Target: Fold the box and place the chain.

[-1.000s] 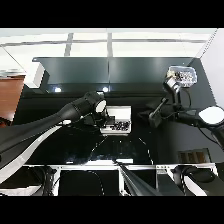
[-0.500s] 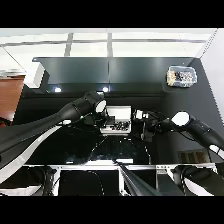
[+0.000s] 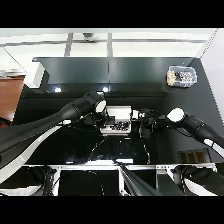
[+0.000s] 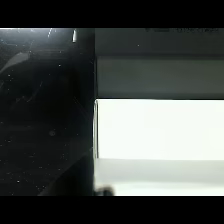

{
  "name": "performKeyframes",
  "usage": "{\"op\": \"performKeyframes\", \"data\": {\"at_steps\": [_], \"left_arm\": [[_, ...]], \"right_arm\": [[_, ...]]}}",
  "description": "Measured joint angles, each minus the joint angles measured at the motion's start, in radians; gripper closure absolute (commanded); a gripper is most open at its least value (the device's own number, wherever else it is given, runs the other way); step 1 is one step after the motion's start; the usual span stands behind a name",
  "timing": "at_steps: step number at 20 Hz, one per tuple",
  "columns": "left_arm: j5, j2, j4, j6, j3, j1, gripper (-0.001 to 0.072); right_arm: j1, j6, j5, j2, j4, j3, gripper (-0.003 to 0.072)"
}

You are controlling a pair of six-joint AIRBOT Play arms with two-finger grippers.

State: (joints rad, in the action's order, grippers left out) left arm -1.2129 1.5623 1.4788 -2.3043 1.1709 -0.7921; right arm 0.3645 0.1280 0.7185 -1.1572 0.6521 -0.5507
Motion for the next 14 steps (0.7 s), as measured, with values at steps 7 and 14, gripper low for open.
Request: {"op": "performKeyframes", "data": {"at_steps": [7, 14], "left_arm": [[0.0, 0.0, 0.0, 0.0, 0.0, 0.0, 0.0678], [0.0, 0.0, -0.003, 0.0, 0.0, 0.0, 0.0678]], "right_arm": [[0.0, -0.015, -0.008, -0.006, -0.034, -0.004, 0.0666], [-0.021, -0.341, 0.021, 0.032, 0.086, -0.014, 0.0666]]}}
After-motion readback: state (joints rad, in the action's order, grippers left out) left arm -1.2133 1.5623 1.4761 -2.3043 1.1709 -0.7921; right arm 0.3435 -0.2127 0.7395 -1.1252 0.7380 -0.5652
